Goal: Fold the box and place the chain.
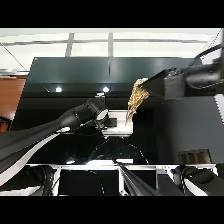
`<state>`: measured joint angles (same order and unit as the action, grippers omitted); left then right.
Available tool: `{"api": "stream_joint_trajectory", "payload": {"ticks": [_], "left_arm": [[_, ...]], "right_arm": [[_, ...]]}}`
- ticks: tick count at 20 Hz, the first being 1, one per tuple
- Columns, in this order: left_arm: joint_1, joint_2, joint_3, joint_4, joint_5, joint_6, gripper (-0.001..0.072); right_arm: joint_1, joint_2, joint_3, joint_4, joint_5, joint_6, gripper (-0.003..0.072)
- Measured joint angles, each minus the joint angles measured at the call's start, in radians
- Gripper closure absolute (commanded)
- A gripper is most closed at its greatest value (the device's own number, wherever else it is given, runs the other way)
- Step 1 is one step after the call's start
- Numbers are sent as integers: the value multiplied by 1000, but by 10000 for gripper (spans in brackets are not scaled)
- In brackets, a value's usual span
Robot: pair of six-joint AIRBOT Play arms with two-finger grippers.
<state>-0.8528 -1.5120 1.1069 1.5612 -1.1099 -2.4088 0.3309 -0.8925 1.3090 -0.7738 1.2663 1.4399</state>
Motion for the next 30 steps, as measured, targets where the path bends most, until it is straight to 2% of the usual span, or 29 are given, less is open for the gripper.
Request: {"api": "stream_joint_trajectory", "payload": {"ticks": [11, 17, 18, 19, 20, 25, 27, 30], "left_arm": [[0, 0, 0, 0, 0, 0, 686], [0, 0, 0, 0, 0, 0, 686], [0, 0, 0, 0, 0, 0, 686], [0, 0, 0, 0, 0, 0, 686], [0, 0, 0, 0, 0, 0, 686], [0, 0, 0, 0, 0, 0, 686], [0, 0, 0, 0, 1, 0, 686], [0, 0, 0, 1, 2, 0, 686]], "right_arm": [[35, -15, -370, 0, -171, 24, 678], [105, -82, -476, -15, -293, 29, 676], [112, -95, -482, -27, -301, 32, 642], [117, -103, -486, -38, -309, 34, 426], [121, -109, -489, -47, -315, 38, 392], [81, -91, -474, -126, -242, 43, 393], [21, -40, -469, -218, -198, 51, 393], [-83, 42, -483, -436, -156, 87, 393]]}}
